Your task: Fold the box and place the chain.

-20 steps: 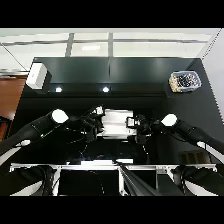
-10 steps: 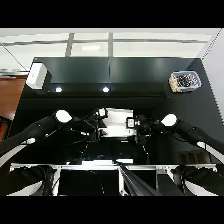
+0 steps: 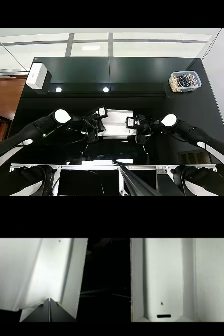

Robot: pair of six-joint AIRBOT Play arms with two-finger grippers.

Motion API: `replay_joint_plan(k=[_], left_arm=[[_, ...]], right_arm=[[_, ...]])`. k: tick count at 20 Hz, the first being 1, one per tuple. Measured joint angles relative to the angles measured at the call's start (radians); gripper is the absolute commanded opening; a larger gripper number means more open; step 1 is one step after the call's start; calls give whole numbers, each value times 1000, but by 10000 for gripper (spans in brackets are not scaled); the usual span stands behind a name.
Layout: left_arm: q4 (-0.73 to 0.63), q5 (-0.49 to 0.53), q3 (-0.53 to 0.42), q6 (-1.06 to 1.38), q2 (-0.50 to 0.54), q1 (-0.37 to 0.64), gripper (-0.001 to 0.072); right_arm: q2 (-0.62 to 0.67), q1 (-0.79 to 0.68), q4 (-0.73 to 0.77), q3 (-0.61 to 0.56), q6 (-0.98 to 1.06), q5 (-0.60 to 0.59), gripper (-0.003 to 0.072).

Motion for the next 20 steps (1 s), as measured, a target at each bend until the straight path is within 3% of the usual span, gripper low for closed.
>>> replay_joint_plan(k=[4,7,10,13,15,20], left_arm=[[163,-23,13,-152,85,53,27],[307,-95,16,-273,195,171,27],[378,-126,10,-577,233,312,28],[402,-159,-26,-983,209,452,30],[369,-193,-45,-1125,167,513,27],[163,-307,-62,-1146,-1,532,26]], right_arm=[[0,0,0,0,0,0,235],[0,0,0,0,-1,1,235],[0,0,-1,0,-1,1,235],[0,0,-1,0,-1,2,235],[0,0,-1,0,-1,2,235],[0,0,-1,0,-1,2,235]])
